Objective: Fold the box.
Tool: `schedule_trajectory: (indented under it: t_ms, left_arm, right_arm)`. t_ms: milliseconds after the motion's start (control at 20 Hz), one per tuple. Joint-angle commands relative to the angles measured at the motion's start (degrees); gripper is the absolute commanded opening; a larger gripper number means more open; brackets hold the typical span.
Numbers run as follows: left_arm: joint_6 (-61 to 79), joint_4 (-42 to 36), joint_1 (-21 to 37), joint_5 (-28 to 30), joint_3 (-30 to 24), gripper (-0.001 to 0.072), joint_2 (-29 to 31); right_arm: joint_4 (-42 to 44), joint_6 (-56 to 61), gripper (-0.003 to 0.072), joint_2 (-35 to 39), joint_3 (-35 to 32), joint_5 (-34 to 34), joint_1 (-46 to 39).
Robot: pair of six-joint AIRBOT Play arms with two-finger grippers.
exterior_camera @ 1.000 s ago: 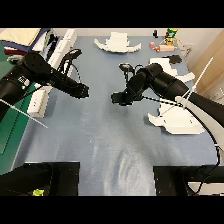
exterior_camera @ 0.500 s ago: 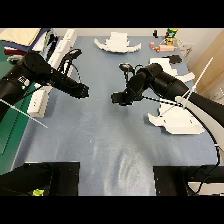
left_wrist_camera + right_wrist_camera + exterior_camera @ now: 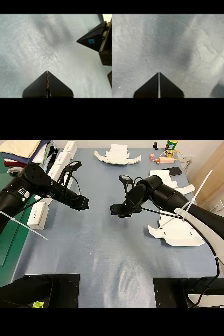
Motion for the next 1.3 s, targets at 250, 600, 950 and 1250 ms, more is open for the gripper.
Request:
schedule_trajectory:
  t_ms: [250,600,950,1250]
  left_arm:
    - [-2.4,1.7,0.1,3.5,0.0,0.0016,0.0]
    - [-8.5,6.4,2.7,4.7,0.0,0.0353,0.0]
    - [-13.7,5.7,4.9,0.1,0.0,0.0442,-3.0]
    - [-13.7,-3.3,4.9,-1.3,0.0,0.0443,-8.5]
  right_arm:
    - [-17.4,-1.6,0.0351,0.0,14.9,-29.0,-10.9]
    - [-28.5,-10.7,0.0351,1.6,16.5,-38.1,-33.7]
    - [-21.5,-15.3,0.0354,-0.3,10.2,-24.7,-58.0]
    - [-14.5,-25.0,0.0529,-9.8,6.9,-23.2,-71.6]
